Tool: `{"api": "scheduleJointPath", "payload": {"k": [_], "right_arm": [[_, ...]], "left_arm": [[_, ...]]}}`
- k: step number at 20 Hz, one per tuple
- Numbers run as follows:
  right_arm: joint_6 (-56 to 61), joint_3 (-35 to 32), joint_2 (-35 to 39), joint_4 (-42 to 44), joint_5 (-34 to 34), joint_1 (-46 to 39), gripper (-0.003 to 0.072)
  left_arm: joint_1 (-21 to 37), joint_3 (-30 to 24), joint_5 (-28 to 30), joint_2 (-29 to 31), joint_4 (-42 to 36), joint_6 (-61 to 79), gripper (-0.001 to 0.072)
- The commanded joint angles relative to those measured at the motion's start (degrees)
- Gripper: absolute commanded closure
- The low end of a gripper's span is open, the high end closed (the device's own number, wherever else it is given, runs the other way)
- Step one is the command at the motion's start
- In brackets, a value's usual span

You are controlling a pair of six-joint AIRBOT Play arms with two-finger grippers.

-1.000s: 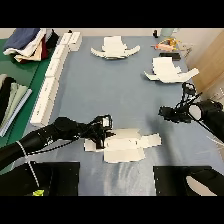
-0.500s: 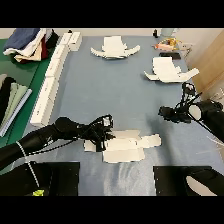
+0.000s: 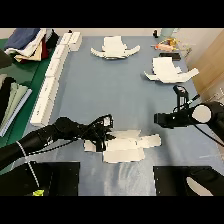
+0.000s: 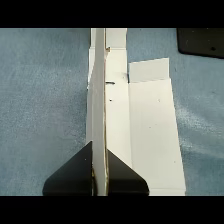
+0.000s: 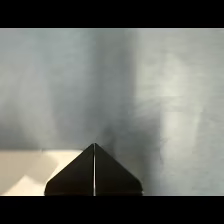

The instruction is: Fold the box.

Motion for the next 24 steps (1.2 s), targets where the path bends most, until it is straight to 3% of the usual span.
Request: {"api": "scheduleJointPath", "payload": {"k": [1,3,4,5,6,9,12,17,22,24], "right_arm": [[-18.3,-1.2,6.8,7.8,6.4,11.1,0.0683],[-25.0,-3.0,8.2,8.3,5.3,21.7,0.0648],[-28.5,-3.7,7.4,6.7,4.3,26.8,0.0325],[-30.1,-4.3,6.3,4.2,2.8,31.0,0.0122],[-30.8,-5.0,4.8,1.1,0.7,34.9,0.0079],[-31.0,-5.7,-0.9,-6.2,-3.5,41.8,0.0079],[-31.0,-5.8,-4.8,-7.3,-5.0,44.8,0.0079],[-31.1,-7.6,-5.3,-8.4,-5.1,50.1,0.0080],[-13.5,-9.6,-5.3,-26.4,-12.6,50.9,0.0084],[-10.0,-9.6,-5.3,-29.4,-12.9,50.9,0.0099]], "left_arm": [[0.0,0.0,0.0,0.0,0.1,-0.1,0.0693],[0.1,0.0,-0.1,0.0,0.1,-0.1,0.0693],[0.0,0.0,-0.1,0.0,0.1,-0.1,0.0693],[0.0,0.0,-0.1,0.0,0.1,-0.1,0.0693],[0.0,0.0,-0.1,0.0,0.1,-0.1,0.0693],[0.0,0.0,-0.1,0.0,0.1,-0.1,0.0693],[0.0,0.0,-0.1,0.0,0.1,-0.1,0.0693],[0.0,0.0,-0.1,0.0,0.1,-0.1,0.0693],[0.0,0.0,-0.1,0.0,0.1,-0.1,0.0693],[0.1,0.0,-0.1,0.0,0.1,-0.1,0.0693]]}}
